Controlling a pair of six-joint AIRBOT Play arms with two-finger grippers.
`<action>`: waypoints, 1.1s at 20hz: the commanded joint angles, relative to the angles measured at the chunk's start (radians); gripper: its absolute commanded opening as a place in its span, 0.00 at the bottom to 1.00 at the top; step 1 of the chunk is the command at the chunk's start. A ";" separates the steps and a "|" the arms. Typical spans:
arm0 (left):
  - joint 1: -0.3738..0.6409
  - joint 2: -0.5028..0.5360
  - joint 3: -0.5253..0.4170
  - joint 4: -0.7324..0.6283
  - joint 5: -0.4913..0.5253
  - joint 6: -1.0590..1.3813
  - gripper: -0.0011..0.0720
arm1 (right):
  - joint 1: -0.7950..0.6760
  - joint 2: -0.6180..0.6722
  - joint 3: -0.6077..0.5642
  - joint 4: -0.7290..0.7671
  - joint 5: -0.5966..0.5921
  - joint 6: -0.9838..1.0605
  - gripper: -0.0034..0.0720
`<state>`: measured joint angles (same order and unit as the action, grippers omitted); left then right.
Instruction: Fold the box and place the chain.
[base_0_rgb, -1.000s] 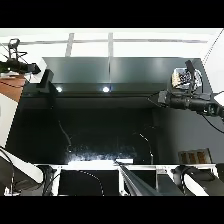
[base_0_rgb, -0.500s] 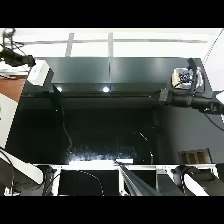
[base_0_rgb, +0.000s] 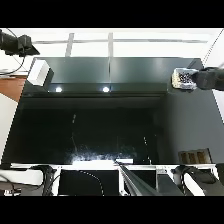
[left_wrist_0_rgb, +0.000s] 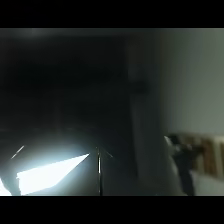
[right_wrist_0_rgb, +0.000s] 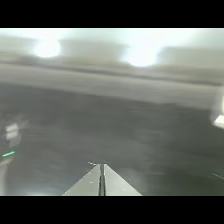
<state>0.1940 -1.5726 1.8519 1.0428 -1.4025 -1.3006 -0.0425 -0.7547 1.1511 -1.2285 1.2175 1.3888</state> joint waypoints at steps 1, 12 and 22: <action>-0.115 0.268 -0.292 -0.050 0.186 0.081 0.05 | 0.001 0.152 -0.059 -0.245 0.016 0.091 0.09; -0.216 1.006 -1.308 -0.048 0.668 0.055 0.05 | 0.001 0.203 -0.557 -0.102 -0.328 0.130 0.09; -0.208 1.004 -1.306 -0.059 0.669 0.055 0.06 | 0.001 0.203 -0.557 -0.134 -0.290 0.130 0.09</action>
